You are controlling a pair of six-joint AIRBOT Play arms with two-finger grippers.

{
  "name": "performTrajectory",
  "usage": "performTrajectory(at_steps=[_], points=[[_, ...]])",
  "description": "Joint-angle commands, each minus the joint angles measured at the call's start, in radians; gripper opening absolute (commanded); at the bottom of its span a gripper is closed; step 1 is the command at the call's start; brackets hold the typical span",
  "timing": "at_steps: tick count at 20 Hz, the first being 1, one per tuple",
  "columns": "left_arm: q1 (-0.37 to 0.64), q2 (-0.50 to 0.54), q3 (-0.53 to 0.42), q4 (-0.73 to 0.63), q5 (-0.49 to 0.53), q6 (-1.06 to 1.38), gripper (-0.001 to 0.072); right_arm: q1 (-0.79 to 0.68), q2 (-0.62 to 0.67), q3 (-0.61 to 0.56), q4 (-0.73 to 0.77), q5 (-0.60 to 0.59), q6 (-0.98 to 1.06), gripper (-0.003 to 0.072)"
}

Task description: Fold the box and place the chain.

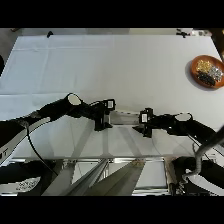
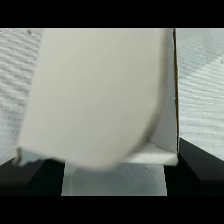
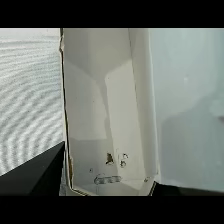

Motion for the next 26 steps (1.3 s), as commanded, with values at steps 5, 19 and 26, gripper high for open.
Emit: performTrajectory(at_steps=[5, 19, 26], points=[[-0.001, -0.001, -0.001, 0.000, 0.000, 0.000, 0.0416, 0.000, 0.000, 0.000, -0.003, 0.010, 0.002, 0.0462], [-0.001, -0.001, -0.001, 0.000, 0.000, 0.000, 0.0416, -0.001, 0.290, 0.000, -0.616, -0.024, 0.703, 0.0713], [-0.001, -0.001, -0.001, 0.000, 0.000, 0.000, 0.0416, -0.001, 0.520, 0.000, -1.026, 0.320, 1.020, 0.0668]])
